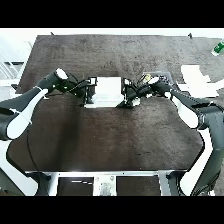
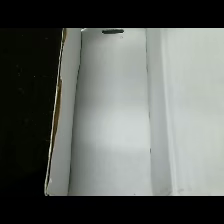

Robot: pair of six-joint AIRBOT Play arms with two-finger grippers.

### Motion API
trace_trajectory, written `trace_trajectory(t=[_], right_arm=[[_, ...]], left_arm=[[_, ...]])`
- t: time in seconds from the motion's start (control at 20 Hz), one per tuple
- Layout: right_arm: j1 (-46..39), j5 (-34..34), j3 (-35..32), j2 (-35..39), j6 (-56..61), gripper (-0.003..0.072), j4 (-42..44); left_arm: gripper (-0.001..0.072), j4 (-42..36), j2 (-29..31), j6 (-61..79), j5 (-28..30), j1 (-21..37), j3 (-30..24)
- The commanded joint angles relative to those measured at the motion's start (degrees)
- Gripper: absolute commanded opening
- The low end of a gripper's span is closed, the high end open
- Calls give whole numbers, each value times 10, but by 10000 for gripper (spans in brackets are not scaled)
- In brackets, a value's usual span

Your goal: Fold the box and place the chain.

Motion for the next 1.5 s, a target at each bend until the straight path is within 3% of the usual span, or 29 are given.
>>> trace_trajectory(t=[0.0,0.35,0.65,1.1,1.45], right_arm=[[0,0,0,0,0,423,0],[0,0,0,0,0,423,0],[0,0,0,0,0,424,0],[0,0,0,0,0,423,0],[0,0,0,0,0,423,0]], left_arm=[[359,-8,0,4,-8,-2,0],[358,-15,-10,19,-3,-16,0],[348,-77,-10,49,13,-16,0],[362,-83,-19,49,-13,-16,0],[377,-97,-19,49,-1,-16,0]])
